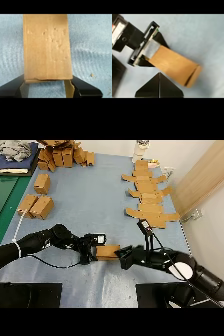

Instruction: Fold the box.

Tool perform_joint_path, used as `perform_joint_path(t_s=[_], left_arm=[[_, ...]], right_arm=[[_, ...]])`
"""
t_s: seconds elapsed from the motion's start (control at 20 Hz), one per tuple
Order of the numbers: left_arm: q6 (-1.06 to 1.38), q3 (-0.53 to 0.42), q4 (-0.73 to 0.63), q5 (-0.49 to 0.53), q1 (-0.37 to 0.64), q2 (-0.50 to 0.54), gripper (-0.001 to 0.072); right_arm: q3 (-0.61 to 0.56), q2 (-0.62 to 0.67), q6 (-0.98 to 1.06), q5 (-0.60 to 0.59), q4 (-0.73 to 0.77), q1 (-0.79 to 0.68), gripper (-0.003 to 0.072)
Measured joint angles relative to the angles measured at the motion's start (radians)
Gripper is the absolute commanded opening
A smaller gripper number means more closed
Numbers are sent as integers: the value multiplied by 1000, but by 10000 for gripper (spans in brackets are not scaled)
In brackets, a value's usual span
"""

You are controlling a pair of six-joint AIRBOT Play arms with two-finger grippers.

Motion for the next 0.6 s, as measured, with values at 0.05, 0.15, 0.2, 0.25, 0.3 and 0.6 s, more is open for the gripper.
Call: perform_joint_path(t_s=[0.05, 0.15, 0.2, 0.25, 0.3, 0.6], left_arm=[[0, 0, 0, 1, 0, 0, 523], [0, 0, 0, 1, 0, 0, 522], [0, 0, 0, 1, 0, 0, 523], [0, 0, 0, 2, 0, 0, 522], [0, 0, 0, 2, 0, 0, 523], [0, 0, 0, 2, 0, 0, 522]], right_arm=[[-37, -1, 52, -69, 79, 23, 2], [-93, -12, 123, -213, 218, 80, 2], [-112, -21, 147, -272, 267, 111, 3], [-124, -31, 164, -320, 303, 135, 2], [-134, -45, 178, -361, 332, 157, 3], [-156, -129, 209, -491, 393, 209, 2]])
